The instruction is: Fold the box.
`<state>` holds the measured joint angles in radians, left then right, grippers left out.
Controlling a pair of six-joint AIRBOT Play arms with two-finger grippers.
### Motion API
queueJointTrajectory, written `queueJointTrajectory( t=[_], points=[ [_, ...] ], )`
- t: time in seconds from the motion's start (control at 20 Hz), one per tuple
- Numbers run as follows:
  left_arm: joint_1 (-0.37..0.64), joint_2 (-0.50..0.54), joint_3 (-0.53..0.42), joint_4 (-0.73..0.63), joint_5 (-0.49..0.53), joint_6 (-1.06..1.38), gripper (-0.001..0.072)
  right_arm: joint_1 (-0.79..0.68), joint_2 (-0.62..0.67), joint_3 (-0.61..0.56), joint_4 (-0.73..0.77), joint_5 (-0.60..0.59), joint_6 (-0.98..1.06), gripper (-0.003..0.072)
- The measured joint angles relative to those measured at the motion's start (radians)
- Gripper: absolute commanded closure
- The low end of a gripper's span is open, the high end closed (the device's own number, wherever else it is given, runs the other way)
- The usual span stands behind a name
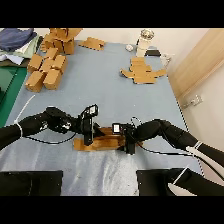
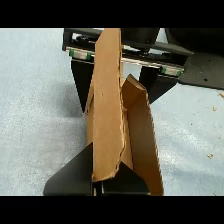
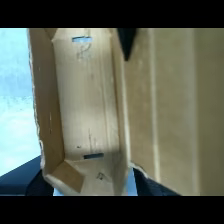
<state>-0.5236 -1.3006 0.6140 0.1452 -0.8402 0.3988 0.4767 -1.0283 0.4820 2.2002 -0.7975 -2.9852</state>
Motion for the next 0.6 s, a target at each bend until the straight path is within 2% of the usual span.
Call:
queueJointTrajectory(
  t=[0.4,0.5,0.6],
  points=[
    [0.000,0.000,0.000,0.000,-0.001,0.000,0.0696,-0.011,-0.008,0.000,0.018,0.003,0.000,0.0047],
    [0.000,0.000,0.000,0.000,-0.001,0.000,0.0697,-0.011,-0.018,0.000,0.020,0.008,0.000,0.0087],
    [0.000,0.000,0.000,0.000,-0.001,0.000,0.0697,-0.011,-0.027,-0.001,0.021,0.013,-0.002,0.0087]
  ],
)
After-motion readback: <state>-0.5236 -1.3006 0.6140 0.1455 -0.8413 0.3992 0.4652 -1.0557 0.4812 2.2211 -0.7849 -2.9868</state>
